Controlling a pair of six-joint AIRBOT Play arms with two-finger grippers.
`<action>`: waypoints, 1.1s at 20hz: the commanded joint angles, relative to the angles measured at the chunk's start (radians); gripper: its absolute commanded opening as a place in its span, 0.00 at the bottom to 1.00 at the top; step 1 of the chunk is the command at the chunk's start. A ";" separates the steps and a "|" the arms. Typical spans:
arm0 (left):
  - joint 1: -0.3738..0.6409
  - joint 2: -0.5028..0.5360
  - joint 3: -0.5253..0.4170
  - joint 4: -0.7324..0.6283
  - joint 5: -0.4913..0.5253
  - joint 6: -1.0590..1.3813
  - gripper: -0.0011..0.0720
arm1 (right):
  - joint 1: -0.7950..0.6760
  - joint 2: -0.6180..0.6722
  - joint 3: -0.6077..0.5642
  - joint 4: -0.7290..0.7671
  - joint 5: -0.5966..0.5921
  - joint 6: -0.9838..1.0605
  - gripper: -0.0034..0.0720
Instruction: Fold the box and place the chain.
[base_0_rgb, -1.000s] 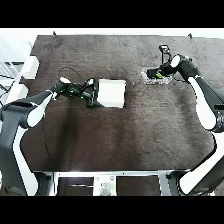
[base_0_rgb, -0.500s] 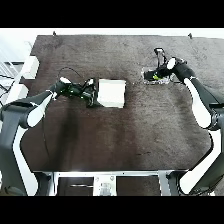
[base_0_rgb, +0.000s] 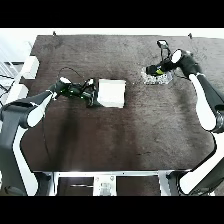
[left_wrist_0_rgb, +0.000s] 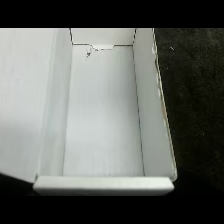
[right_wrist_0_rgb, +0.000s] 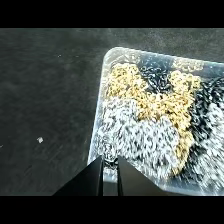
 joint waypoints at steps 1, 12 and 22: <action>0.000 0.000 0.000 0.000 0.000 0.000 0.87 | 0.005 0.114 0.006 -0.011 0.101 -0.004 0.05; 0.000 0.000 0.000 0.000 0.000 0.000 0.87 | 0.202 0.623 0.006 -0.011 0.186 -0.035 0.05; 0.000 0.000 0.000 0.000 0.000 0.000 0.87 | 0.406 0.637 -0.052 -0.010 0.219 -0.031 0.05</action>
